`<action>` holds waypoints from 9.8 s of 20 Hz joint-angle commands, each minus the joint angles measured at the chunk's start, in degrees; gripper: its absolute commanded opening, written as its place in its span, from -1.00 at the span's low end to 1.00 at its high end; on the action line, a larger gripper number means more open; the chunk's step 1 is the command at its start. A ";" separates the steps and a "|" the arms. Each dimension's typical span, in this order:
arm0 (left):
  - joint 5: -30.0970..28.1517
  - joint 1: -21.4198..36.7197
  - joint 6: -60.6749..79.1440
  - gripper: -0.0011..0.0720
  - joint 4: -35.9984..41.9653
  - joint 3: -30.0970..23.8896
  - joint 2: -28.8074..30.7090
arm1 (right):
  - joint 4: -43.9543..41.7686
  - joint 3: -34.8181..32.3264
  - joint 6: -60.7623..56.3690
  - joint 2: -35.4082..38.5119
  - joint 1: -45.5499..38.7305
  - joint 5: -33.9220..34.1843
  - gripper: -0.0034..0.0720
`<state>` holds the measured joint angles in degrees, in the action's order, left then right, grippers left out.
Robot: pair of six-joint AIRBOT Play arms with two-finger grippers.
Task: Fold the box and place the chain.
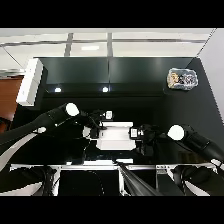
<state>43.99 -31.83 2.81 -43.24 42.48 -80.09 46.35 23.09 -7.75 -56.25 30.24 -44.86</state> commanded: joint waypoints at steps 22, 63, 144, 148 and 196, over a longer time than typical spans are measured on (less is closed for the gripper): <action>-0.02 -0.02 -0.44 -0.89 0.70 0.09 0.00 | -3.69 5.11 2.43 1.79 -4.85 6.95 0.88; -0.07 -0.13 -0.46 -0.89 0.70 0.09 0.00 | -15.85 3.48 22.95 -11.76 -4.72 6.19 0.87; -3.34 1.53 -8.96 0.90 -3.37 -12.59 16.76 | -15.85 3.45 22.75 -11.76 -4.72 6.40 0.20; -3.06 1.51 -8.96 0.44 2.36 -12.61 16.74 | -15.85 3.45 22.75 -11.76 -4.72 6.40 0.19; 19.26 32.35 -81.50 -0.89 -9.97 -14.38 18.95 | -15.85 3.45 22.75 -11.76 -4.72 6.40 0.19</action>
<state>56.71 -3.68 -73.67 -56.01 28.99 -57.80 30.46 26.52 15.00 -67.96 25.52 -38.41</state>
